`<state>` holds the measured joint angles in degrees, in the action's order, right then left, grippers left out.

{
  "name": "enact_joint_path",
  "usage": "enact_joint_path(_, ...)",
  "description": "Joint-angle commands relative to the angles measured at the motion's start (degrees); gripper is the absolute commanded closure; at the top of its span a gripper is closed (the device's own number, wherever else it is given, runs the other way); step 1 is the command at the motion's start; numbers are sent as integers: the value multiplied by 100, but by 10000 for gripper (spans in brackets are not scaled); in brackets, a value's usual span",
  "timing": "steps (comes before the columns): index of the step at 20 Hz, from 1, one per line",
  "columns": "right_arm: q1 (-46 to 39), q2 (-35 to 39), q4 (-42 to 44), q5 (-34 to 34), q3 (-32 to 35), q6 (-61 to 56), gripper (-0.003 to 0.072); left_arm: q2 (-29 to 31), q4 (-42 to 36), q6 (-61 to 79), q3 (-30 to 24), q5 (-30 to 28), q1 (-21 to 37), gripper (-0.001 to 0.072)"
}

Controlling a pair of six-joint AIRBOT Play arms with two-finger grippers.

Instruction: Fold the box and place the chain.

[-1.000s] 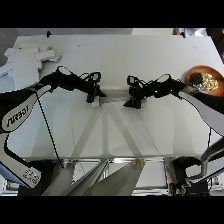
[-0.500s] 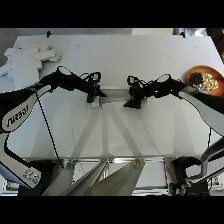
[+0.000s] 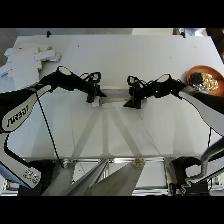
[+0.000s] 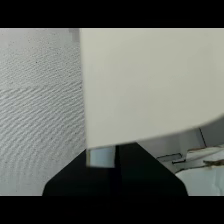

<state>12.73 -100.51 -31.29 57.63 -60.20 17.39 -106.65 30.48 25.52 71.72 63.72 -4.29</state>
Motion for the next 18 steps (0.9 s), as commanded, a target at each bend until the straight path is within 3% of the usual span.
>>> enact_joint_path(1, 0, -4, 2, 0, 2, 0, 311, 0, -11, 0, 7, -7, 0, 692)
enact_joint_path(12, 0, -4, 4, 2, 2, 0, 311, 0, 2, -4, 7, -2, -20, 695)
enact_joint_path(15, 0, -4, 4, 2, 2, 0, 311, 4, 0, 0, 7, -35, -11, 613)
enact_joint_path(18, 0, -4, 2, 2, 2, 0, 311, 7, -2, 0, 7, -33, -11, 614)
